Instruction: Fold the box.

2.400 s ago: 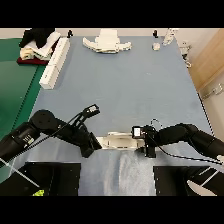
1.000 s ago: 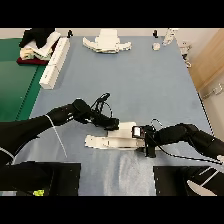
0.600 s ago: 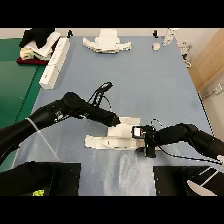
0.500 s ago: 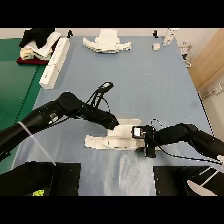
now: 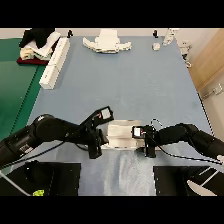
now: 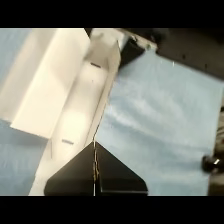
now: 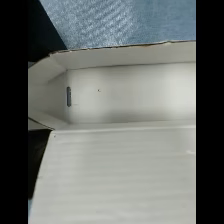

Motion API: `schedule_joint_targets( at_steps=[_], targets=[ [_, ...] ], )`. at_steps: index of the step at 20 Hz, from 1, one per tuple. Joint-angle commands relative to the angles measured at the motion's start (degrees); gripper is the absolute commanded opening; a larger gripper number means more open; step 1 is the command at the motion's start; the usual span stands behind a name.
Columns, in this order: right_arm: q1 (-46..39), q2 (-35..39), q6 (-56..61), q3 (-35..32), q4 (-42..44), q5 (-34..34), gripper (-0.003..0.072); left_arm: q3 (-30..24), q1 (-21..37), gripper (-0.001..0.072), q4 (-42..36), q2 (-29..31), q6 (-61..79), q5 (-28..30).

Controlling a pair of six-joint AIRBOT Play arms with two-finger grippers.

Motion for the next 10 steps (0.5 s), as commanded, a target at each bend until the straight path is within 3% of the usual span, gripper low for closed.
schedule_joint_targets(
  at_steps=[1,2,6,10],
  targets=[
    [0.04,0.0,0.02,0.02,0.02,0.02,0.0446,-6.03,0.66,0.0502,2.01,5.6,13.4,0.87],
    [0.04,0.0,0.02,0.02,0.02,0.0,0.0446,-7.82,2.43,0.0705,1.9,5.77,13.57,2.27],
    [0.04,0.0,0.02,0.02,0.04,0.0,0.0446,-11.63,8.41,0.0705,1.64,4.24,22.47,2.78],
    [0.04,0.0,0.02,0.02,0.02,0.0,0.0446,-11.78,9.53,0.0705,-1.09,-1.03,28.89,7.28]
  ],
)
